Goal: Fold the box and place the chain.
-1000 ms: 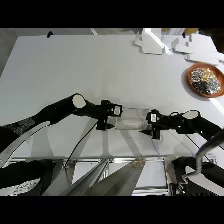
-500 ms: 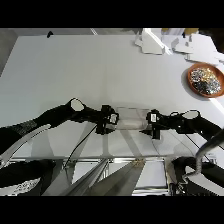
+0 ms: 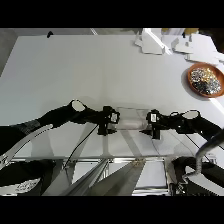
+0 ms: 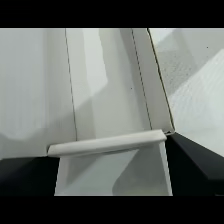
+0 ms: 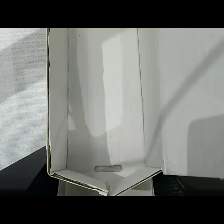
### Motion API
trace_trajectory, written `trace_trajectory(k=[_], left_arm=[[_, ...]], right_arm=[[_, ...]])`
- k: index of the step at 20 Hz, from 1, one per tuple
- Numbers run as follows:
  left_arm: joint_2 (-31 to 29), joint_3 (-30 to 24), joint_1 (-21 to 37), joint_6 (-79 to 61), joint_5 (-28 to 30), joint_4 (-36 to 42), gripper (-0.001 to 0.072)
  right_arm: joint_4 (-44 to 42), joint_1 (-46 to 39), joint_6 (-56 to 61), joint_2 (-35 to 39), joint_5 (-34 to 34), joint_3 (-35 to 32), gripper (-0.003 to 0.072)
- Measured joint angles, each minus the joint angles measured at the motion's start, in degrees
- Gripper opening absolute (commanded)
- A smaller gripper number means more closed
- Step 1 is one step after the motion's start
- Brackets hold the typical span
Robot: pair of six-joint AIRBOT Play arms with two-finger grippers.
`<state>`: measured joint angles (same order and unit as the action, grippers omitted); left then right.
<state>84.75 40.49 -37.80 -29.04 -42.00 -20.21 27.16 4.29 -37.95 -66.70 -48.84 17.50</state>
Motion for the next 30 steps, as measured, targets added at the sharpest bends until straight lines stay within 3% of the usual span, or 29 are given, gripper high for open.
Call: trace_trajectory(k=[15,30], left_arm=[[2.2,-0.1,1.5,-1.9,-2.3,7.9,0.0703],[2.9,-0.2,4.1,-3.0,-6.3,9.1,0.0703]], right_arm=[[0.0,0.0,0.1,0.0,0.0,0.0,0.0430],[0.0,0.0,0.0,0.0,0.0,0.0,0.0430]])
